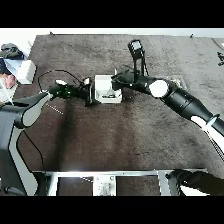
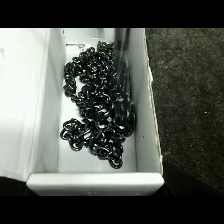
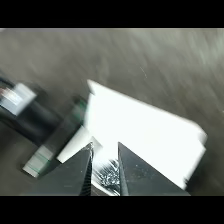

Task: Fold the box and place the chain.

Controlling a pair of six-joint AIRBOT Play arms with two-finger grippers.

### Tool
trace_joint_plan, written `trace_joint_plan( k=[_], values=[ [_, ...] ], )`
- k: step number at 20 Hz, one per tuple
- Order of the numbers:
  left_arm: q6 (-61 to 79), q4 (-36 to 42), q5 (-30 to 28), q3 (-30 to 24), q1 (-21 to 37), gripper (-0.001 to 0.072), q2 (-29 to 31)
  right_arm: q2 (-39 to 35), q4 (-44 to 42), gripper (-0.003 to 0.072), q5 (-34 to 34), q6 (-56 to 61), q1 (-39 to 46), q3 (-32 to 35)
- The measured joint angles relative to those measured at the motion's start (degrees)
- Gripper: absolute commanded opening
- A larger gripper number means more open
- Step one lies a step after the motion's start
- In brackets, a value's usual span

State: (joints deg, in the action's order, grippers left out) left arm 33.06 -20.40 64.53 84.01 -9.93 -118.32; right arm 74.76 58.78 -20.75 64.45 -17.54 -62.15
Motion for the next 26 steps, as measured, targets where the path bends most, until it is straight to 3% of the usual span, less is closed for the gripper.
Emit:
trace_joint_plan(
  k=[5, 7, 9, 14, 24, 25, 26],
  values=[
    [0.0, 0.0, 0.0, 0.0, 0.0, 0.0474, 0.0, 0.7, 1.9, 0.0240, -2.6, 2.2, 11.8, 8.8],
    [0.0, 0.0, 0.0, 0.0, 0.0, 0.0474, 0.0, 1.5, 2.2, 0.0511, -2.8, 4.1, 17.1, 11.2],
    [0.0, 0.0, 0.0, 0.0, 0.0, 0.0474, 0.0, 2.8, 2.3, 0.0378, -2.6, 6.1, 21.6, 12.5],
    [0.0, 0.0, 0.0, 0.0, 0.0, 0.0474, 0.0, 7.8, -1.4, 0.0375, 1.0, 8.2, 26.7, 12.5],
    [0.0, 0.0, 0.0, 0.0, 0.0, 0.0474, 0.0, 19.3, -11.6, 0.0373, 7.3, 8.8, 27.5, 4.5],
    [0.0, 0.0, 0.0, 0.0, 0.0, 0.0474, 0.0, 19.7, -12.0, 0.0321, 8.0, 8.8, 27.3, 4.2],
    [0.0, 0.0, 0.0, 0.0, 0.0, 0.0474, 0.0, 20.0, -12.2, 0.0173, 8.5, 8.8, 27.2, 3.9]
  ],
)
